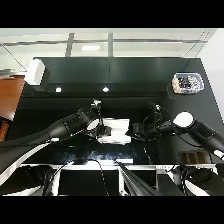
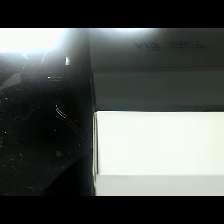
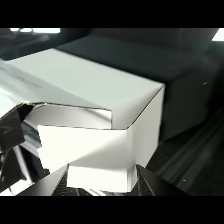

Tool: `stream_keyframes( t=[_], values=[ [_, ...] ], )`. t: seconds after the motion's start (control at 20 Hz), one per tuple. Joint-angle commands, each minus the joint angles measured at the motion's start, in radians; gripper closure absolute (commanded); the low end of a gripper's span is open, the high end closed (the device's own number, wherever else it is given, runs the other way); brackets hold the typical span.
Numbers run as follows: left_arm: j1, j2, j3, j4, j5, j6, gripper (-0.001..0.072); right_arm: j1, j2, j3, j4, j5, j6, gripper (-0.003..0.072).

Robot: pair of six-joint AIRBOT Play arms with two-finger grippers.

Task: Fold the box and place the chain.

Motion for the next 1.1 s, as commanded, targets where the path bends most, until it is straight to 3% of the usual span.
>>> stream_keyframes(
  t=[0.0, 0.2, 0.45, 0.7, 0.85, 1.05],
  values=[
    [0.0, -0.001, -0.001, 0.0, -0.002, 0.005, 0.0682, 0.008, -0.001, 0.017, -0.06, -0.011, 0.042, 0.0216],
    [0.0, -0.001, -0.001, 0.0, -0.003, 0.005, 0.0683, 0.075, -0.001, 0.017, -0.065, -0.085, 0.079, 0.0216],
    [0.0, -0.001, -0.001, 0.0, -0.003, 0.005, 0.0682, 0.151, -0.005, 0.018, -0.211, -0.148, 0.247, 0.0216],
    [0.0, -0.001, -0.001, 0.0, -0.003, 0.005, 0.0683, 0.209, -0.045, 0.037, -0.238, -0.211, 0.303, 0.0216],
    [0.0, -0.001, -0.001, 0.0, -0.003, 0.005, 0.0683, 0.23, -0.09, 0.098, -0.261, -0.209, 0.328, 0.0216],
    [0.0, -0.001, -0.001, 0.001, -0.003, 0.005, 0.0683, 0.291, -0.155, 0.183, -0.433, -0.154, 0.491, 0.0216]
  ],
)
